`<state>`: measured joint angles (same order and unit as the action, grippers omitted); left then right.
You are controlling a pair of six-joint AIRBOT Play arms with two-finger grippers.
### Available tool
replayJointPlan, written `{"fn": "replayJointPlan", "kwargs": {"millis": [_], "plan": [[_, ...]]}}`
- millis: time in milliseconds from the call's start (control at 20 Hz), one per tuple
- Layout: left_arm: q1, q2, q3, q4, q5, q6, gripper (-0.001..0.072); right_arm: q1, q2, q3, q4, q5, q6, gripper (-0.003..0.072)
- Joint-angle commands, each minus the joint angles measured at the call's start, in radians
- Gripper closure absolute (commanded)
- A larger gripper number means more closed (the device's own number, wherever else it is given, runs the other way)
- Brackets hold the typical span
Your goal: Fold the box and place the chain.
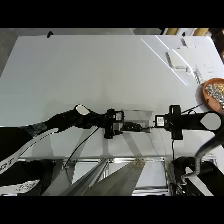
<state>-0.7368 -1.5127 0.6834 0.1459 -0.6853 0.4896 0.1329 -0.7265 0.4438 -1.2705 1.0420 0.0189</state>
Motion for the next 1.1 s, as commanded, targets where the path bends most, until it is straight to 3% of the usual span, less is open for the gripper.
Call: {"fn": "replayJointPlan", "kwargs": {"millis": [0,150,800,850,900,1050], "plan": [[0.0,0.001,0.001,0.0,0.0,0.0,0.0434,0.001,-0.063,-0.031,-0.078,-0.04,0.009,0.0408],[0.0,0.001,0.0,0.0,0.0,0.0,0.0434,0.001,-0.118,-0.044,-0.121,-0.057,0.011,0.0464],[0.0,0.001,0.001,0.0,0.0,0.0,0.0434,0.001,-0.232,-0.048,-0.054,-0.145,-0.001,0.0466],[0.0,0.001,0.001,0.0,0.0,0.0,0.0434,0.001,-0.237,-0.048,-0.057,-0.144,0.0,0.0513],[0.0,0.001,0.0,0.0,0.0,0.0,0.0434,0.001,-0.237,-0.048,-0.062,-0.137,0.0,0.0647],[0.0,0.001,0.001,0.0,0.0,0.0,0.0434,0.001,-0.206,-0.048,-0.061,-0.109,0.0,0.0666]]}}
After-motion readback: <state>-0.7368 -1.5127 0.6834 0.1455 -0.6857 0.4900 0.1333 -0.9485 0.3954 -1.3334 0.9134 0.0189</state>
